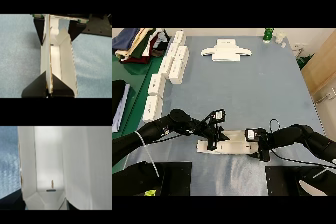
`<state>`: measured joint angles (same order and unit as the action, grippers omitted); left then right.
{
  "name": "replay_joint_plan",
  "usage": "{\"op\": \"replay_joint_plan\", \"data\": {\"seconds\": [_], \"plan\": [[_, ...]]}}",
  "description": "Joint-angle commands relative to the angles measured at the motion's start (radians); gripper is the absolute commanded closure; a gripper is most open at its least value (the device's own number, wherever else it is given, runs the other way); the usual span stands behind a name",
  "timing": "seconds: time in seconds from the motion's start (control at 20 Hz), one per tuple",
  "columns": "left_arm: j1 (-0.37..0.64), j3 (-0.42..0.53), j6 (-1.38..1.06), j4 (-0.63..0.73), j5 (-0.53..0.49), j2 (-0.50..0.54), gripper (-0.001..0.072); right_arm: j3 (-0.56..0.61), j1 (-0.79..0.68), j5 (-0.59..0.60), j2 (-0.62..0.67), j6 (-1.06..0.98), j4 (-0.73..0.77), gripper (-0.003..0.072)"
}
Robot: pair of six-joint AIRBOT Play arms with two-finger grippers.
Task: Fold the box.
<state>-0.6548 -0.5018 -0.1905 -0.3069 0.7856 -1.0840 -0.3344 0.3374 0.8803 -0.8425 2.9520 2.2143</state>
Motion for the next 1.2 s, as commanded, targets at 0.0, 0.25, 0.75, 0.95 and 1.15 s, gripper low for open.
{"op": "replay_joint_plan", "data": {"seconds": [0.0,0.25,0.75,0.95,1.15], "plan": [[0.0,-0.001,0.0,0.0,0.001,-0.001,0.0695,0.005,-0.016,0.007,-0.029,0.037,0.026,-0.0016],[0.0,-0.001,0.0,0.0,0.001,-0.001,0.0695,0.02,-0.035,0.006,-0.029,0.037,0.027,-0.0016],[0.0,-0.001,0.0,0.0,0.001,-0.001,0.0695,0.022,-0.035,-0.009,-0.029,0.048,0.038,0.0184],[0.0,-0.001,0.0,0.0,0.001,-0.001,0.0695,0.022,-0.035,-0.009,-0.029,0.048,0.034,0.0184],[0.0,-0.001,0.0,0.0,0.001,-0.001,0.0695,0.021,-0.035,-0.007,-0.029,0.048,0.032,0.0184]]}}
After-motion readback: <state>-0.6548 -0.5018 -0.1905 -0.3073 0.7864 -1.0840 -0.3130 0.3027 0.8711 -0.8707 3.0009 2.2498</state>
